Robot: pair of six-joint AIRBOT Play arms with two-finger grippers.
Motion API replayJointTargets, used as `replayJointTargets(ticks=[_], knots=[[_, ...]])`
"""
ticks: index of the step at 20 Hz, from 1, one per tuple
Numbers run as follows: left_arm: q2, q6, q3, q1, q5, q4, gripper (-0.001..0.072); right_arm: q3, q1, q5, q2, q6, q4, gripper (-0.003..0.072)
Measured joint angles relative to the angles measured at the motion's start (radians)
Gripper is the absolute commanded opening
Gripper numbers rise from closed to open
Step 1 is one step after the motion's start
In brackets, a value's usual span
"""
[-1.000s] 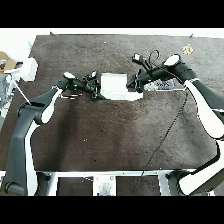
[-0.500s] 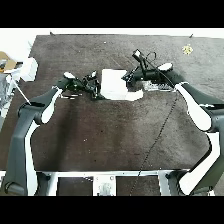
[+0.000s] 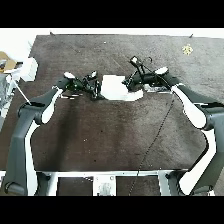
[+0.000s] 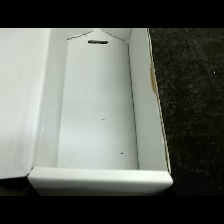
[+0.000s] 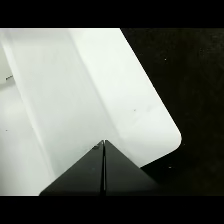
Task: Fold the box and place the chain.
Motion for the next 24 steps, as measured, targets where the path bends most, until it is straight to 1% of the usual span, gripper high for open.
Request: replayJointTargets(ticks=[3, 6, 7, 8, 9, 10, 12, 13, 14, 15, 16, 19, 21, 22, 24], knots=[[0.000, 0.000, 0.000, 0.000, 0.000, 0.000, 0.0203, -0.001, -0.001, 0.012, 0.041, -0.022, -0.014, 0.0025], [0.000, 0.001, 0.000, 0.001, 0.001, 0.000, 0.0204, 0.000, -0.008, 0.089, 0.128, -0.028, -0.032, 0.0026], [0.000, 0.001, 0.000, 0.001, 0.001, 0.000, 0.0203, 0.000, -0.011, 0.120, 0.159, -0.017, -0.066, 0.0083], [0.000, 0.001, 0.000, 0.001, 0.001, 0.000, 0.0203, 0.000, -0.012, 0.153, 0.191, 0.008, -0.116, 0.0334], [0.000, 0.001, 0.000, 0.001, 0.001, 0.000, 0.0203, 0.000, -0.013, 0.176, 0.214, 0.030, -0.172, 0.0534], [0.000, 0.001, 0.000, 0.001, 0.001, 0.000, 0.0203, -0.003, -0.013, 0.196, 0.231, 0.048, -0.229, 0.0583], [0.000, 0.001, 0.000, 0.001, 0.002, 0.000, 0.0204, -0.021, -0.014, 0.203, 0.245, 0.063, -0.319, 0.0580], [0.000, 0.001, 0.000, 0.001, 0.002, 0.000, 0.0203, -0.032, -0.015, 0.201, 0.241, 0.054, -0.348, 0.0554], [0.000, 0.001, 0.000, 0.001, 0.002, 0.000, 0.0203, -0.041, -0.015, 0.197, 0.232, 0.035, -0.373, 0.0553], [0.000, 0.000, 0.000, 0.001, 0.002, 0.000, 0.0204, -0.048, -0.015, 0.193, 0.219, 0.018, -0.389, 0.0488], [0.000, 0.001, 0.000, 0.001, 0.002, 0.000, 0.0203, -0.054, -0.014, 0.190, 0.201, 0.001, -0.402, 0.0391], [0.000, 0.001, 0.000, 0.001, 0.002, 0.000, 0.0203, -0.062, -0.015, 0.182, 0.149, -0.035, -0.404, 0.0384], [0.000, 0.001, 0.000, 0.001, 0.002, 0.000, 0.0203, -0.064, -0.014, 0.184, 0.124, -0.061, -0.372, 0.0375], [0.000, 0.001, 0.000, 0.001, 0.002, 0.000, 0.0203, -0.064, -0.013, 0.191, 0.114, -0.070, -0.359, 0.0317], [0.000, 0.001, 0.000, 0.001, 0.002, 0.000, 0.0203, -0.066, -0.013, 0.212, 0.103, -0.082, -0.340, 0.0315]])
